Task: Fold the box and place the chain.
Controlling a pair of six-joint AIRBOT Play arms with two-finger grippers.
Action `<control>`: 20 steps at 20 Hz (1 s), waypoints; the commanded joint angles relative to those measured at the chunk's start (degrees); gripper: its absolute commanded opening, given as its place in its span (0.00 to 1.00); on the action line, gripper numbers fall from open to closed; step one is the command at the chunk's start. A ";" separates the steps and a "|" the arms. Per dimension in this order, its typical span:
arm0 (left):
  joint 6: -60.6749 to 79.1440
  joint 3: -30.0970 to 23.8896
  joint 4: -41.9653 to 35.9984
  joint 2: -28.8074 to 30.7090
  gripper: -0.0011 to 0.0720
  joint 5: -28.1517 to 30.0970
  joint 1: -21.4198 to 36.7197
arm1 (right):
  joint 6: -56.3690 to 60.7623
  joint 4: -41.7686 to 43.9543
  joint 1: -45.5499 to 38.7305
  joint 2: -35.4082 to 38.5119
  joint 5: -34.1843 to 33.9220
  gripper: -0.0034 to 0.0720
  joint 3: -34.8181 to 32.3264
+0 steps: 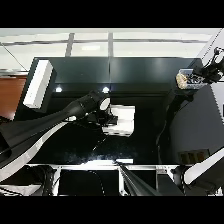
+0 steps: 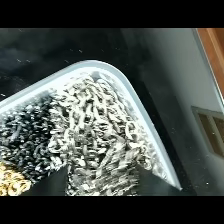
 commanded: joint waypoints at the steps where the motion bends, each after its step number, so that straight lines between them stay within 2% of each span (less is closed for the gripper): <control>1: 0.00 0.00 0.02 -0.04 0.06 0.00 0.02 | -0.35 0.17 -0.11 -0.24 0.46 0.60 0.09; 2: 0.00 0.00 0.00 -0.04 0.06 0.00 0.02 | -0.44 0.15 -0.11 -0.24 0.76 0.57 0.09; 3: 0.00 0.00 0.02 -0.04 0.06 0.00 0.02 | -0.87 0.15 -0.13 -0.22 1.18 0.44 0.09; 4: 0.00 0.00 0.02 -0.04 0.06 0.00 0.02 | -0.90 0.09 -0.17 -0.24 1.57 0.44 0.09; 5: 0.00 0.00 0.02 -0.04 0.06 0.00 0.02 | -0.94 0.15 -0.24 -0.22 1.95 0.34 0.09; 6: 0.00 0.00 0.00 -0.04 0.06 0.00 0.02 | -0.96 0.15 -0.24 -0.17 2.64 0.10 0.09; 7: 0.00 0.00 0.00 -0.04 0.06 0.00 0.02 | -0.96 0.17 -0.37 -0.04 3.28 0.06 0.11; 11: 0.00 0.00 0.02 -0.04 0.06 0.07 0.02 | -4.15 1.01 -0.37 5.01 5.01 0.05 0.11; 20: 0.00 0.00 -0.15 -0.04 0.06 0.02 0.02 | -12.94 10.99 -0.13 26.84 4.55 0.05 0.09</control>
